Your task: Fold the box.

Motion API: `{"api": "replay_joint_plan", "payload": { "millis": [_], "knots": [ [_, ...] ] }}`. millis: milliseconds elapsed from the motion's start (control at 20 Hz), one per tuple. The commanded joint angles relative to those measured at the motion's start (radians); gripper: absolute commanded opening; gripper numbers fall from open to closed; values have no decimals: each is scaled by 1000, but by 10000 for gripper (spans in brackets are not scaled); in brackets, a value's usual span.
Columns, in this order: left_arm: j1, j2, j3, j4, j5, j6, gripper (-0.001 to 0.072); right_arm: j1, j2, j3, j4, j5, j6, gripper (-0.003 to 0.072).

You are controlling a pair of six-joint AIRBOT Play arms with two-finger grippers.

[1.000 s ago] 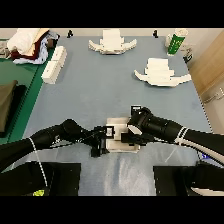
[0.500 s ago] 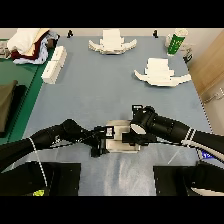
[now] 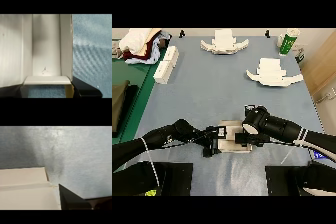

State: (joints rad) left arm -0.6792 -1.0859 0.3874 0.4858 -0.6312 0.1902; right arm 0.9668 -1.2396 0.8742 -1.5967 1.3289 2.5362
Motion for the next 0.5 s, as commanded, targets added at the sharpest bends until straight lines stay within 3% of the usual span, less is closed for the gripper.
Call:
{"api": "replay_joint_plan", "payload": {
  "millis": [0, 200, 250, 300, 350, 450],
  "knots": [
    [0, 1, 0, 0, 0, 0, 514, 1, 18, 2, 15, 3, -32, 389],
    [0, 1, 0, 0, 0, 0, 514, -3, 131, 64, -55, 101, -32, 386],
    [0, 1, 0, 0, 0, 0, 514, -13, 171, 80, -92, 134, -39, 296],
    [0, 1, 0, 0, 0, 0, 514, -28, 209, 81, -119, 144, -61, 80],
    [0, 1, 0, 0, 0, 0, 514, -63, 239, 72, -151, 153, -82, 2],
    [0, 1, 0, 0, 0, 0, 514, -213, 261, 32, -160, 155, -173, 1]
  ]
}}
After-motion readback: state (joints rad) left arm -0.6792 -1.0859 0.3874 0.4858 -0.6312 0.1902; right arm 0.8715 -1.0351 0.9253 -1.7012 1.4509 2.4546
